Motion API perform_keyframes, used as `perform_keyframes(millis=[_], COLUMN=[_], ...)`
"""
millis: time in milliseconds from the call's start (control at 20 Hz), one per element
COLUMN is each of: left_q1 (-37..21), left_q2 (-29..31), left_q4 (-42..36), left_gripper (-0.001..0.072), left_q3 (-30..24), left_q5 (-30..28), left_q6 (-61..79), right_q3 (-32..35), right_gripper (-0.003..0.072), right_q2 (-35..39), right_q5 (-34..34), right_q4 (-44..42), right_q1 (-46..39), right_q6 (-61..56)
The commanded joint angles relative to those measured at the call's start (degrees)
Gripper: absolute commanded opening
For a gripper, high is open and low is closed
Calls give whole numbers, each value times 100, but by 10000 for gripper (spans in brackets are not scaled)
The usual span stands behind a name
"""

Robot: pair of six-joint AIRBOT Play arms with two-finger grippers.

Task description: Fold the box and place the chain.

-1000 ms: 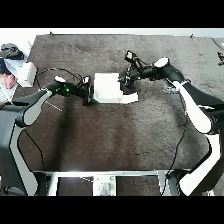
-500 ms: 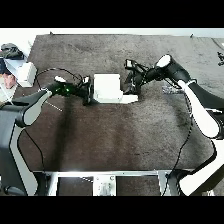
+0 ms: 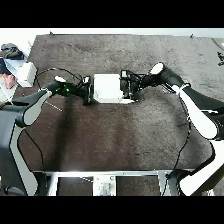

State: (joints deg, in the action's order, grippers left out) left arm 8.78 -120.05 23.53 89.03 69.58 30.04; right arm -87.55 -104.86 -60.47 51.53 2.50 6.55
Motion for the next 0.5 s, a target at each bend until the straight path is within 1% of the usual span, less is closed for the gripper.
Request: perform_keyframes(millis=[0, 50, 100, 150, 200, 450], left_q1=[0, 0, 0, 0, 0, 0], left_q2=[-2, -2, -2, -2, -2, -2], left_q4=[0, 0, 0, 0, 0, 0], left_gripper=[277, 277, 277, 277, 277, 277], left_q3=[0, 0, 0, 0, 0, 0], left_q5=[0, 0, 0, 0, 0, 0], left_q6=[0, 0, 0, 0, 0, 0], right_q3=[28, 28, 28, 28, 28, 28], right_gripper=[534, 533, 452, 268, 255, 254], right_q2=[-81, -116, -157, -184, -203, -240], right_q5=[144, 140, 140, 140, 138, 142], right_q4=[17, 9, 20, 7, 2, -273], right_q1=[118, 125, 144, 149, 151, 160], right_q6=[81, 81, 81, 81, 81, 94])
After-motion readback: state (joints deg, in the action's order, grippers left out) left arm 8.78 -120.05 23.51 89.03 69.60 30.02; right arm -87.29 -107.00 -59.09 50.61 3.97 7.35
